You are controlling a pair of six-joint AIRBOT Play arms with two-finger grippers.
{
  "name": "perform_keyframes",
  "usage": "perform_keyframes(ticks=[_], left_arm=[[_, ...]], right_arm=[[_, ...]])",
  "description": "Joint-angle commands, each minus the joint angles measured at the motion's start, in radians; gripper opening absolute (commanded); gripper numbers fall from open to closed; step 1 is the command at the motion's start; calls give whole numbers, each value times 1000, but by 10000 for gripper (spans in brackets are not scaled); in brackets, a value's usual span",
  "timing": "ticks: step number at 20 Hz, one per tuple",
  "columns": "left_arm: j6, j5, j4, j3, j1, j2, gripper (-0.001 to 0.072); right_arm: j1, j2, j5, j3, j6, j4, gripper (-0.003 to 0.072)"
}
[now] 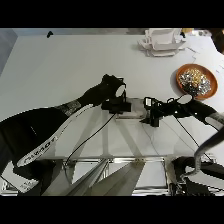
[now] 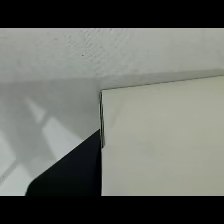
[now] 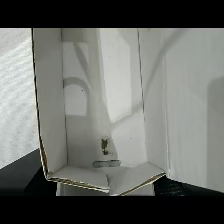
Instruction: Fold the box and place the chain.
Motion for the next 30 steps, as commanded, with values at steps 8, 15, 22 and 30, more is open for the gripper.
perform_keyframes(ticks=[8, 15, 22, 30], left_arm=[[-15, -35, 15, -2, -8, -14, 249], [-6, -39, 15, -2, 12, -1, 288], [21, -70, 21, -3, 12, -9, 35], [13, -50, 14, -3, 4, -11, 110]], right_arm=[[0, 1, 0, 1, 1, 0, 411], [0, 1, 0, 1, 1, 0, 411], [0, 1, 0, 1, 1, 0, 411], [0, 1, 1, 1, 1, 0, 411]])
